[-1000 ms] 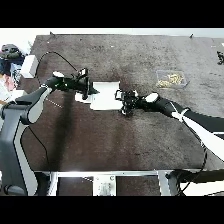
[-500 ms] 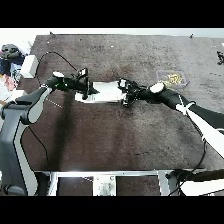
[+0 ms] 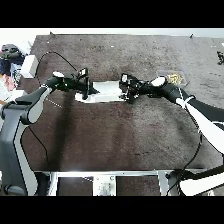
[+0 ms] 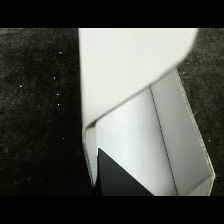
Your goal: Fold the box and place the chain.
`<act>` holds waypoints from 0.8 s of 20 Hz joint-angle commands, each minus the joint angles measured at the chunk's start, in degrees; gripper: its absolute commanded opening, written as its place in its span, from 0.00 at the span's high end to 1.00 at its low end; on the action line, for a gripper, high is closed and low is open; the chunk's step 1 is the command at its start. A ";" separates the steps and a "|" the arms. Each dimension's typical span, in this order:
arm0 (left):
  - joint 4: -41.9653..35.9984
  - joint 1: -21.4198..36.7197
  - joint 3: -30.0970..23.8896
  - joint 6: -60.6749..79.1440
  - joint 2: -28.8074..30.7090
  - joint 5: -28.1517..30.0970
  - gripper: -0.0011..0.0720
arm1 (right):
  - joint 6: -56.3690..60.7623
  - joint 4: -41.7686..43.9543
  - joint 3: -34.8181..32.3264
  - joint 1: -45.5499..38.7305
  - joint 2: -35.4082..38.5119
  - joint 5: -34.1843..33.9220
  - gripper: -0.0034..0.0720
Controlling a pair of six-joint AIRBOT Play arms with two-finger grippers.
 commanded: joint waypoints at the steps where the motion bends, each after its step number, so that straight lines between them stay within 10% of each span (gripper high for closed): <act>1: 0.04 0.00 -0.02 0.02 -0.04 -0.11 0.97 | 0.44 -0.74 3.58 -1.60 -2.60 6.12 0.14; 16: 0.04 0.00 -0.02 0.02 -0.04 -0.09 0.97 | 3.06 -0.81 25.44 -4.76 -20.90 31.08 0.13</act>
